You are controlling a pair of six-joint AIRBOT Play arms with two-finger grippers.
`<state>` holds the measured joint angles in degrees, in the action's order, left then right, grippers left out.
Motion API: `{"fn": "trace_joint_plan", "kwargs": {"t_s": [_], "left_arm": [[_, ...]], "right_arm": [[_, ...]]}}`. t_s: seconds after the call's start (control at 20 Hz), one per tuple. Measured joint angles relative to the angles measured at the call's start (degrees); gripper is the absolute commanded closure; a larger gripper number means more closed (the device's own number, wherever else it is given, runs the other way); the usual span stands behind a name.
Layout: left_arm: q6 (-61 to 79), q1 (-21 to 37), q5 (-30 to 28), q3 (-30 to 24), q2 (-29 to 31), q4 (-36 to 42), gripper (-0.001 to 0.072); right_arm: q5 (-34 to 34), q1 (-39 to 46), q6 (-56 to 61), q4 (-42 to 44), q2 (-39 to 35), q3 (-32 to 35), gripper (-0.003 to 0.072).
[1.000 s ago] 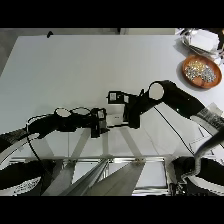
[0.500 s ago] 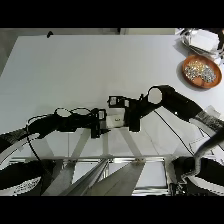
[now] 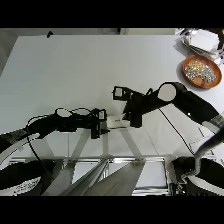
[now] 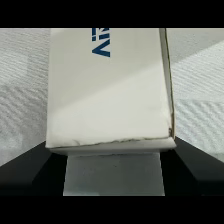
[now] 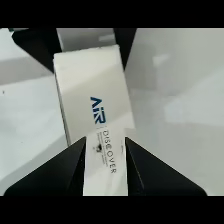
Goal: Fold the box and place the chain.
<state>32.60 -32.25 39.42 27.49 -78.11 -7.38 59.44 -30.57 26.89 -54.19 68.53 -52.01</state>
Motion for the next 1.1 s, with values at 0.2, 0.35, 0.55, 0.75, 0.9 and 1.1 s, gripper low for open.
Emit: {"fn": "trace_joint_plan", "kwargs": {"t_s": [0.2,0.35,0.55,0.75,0.9,1.1], "left_arm": [[0.0,0.0,-0.1,0.0,0.0,0.0,0.0571],[-0.1,0.0,-0.1,0.0,0.0,0.0,0.0571],[-0.1,0.0,-0.1,0.0,0.0,0.0,0.0571],[-0.1,0.0,-0.2,0.0,0.0,0.1,0.0571],[-0.1,0.0,-0.2,0.0,0.0,0.1,0.0571],[-0.1,0.0,-0.2,0.0,0.0,0.1,0.0571]], "right_arm": [[1.6,4.5,-6.1,11.4,-0.6,1.9,0.0676],[2.3,6.7,-13.4,21.4,-0.1,6.4,0.0678],[2.6,7.8,-22.6,32.7,3.5,12.3,0.0679],[3.6,8.1,-27.6,38.3,8.5,14.4,0.0679],[4.1,8.2,-29.4,40.0,10.4,15.0,0.0679],[4.1,8.2,-30.8,40.8,11.3,15.4,0.0679]]}}
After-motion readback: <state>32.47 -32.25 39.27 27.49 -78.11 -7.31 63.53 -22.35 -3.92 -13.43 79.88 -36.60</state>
